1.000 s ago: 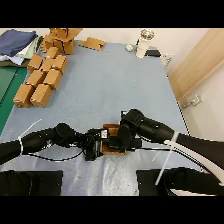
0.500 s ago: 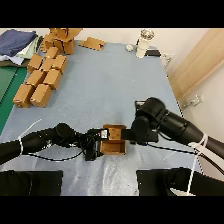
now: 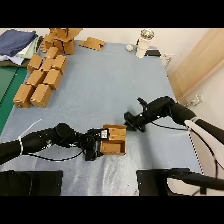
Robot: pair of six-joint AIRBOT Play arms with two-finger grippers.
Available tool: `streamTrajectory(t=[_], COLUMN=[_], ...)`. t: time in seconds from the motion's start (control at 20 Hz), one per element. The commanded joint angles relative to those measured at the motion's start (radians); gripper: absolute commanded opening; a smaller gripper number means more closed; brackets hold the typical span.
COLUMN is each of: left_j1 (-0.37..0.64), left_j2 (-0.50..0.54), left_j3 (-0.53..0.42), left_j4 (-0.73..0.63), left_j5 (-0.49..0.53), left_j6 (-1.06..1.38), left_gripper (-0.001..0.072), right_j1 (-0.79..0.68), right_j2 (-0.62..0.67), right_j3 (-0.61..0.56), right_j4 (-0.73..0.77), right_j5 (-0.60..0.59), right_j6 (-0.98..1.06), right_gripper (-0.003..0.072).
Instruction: Fold the box.
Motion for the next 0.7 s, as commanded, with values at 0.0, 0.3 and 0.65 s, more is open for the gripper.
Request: streamTrajectory(t=[0.0,0.3,0.65], left_j1=[0.001,0.001,0.001], left_j2=[-0.001,-0.001,-0.001], left_j3=[0.001,0.001,0.001], left_j4=[0.000,0.000,0.000], left_j5=[0.001,-0.001,0.000], left_j6=[0.000,0.000,0.000], left_gripper=[0.0518,0.0518,0.0518], right_j1=[-0.077,0.028,0.158], right_j2=[-0.161,-0.093,0.157], right_j3=[-0.013,-0.071,-0.267], right_j4=[0.461,0.472,0.338], right_j5=[-0.049,-0.288,0.000], right_j6=[-0.520,-0.768,-0.893], right_gripper=[0.0001,0.0003,0.0006])
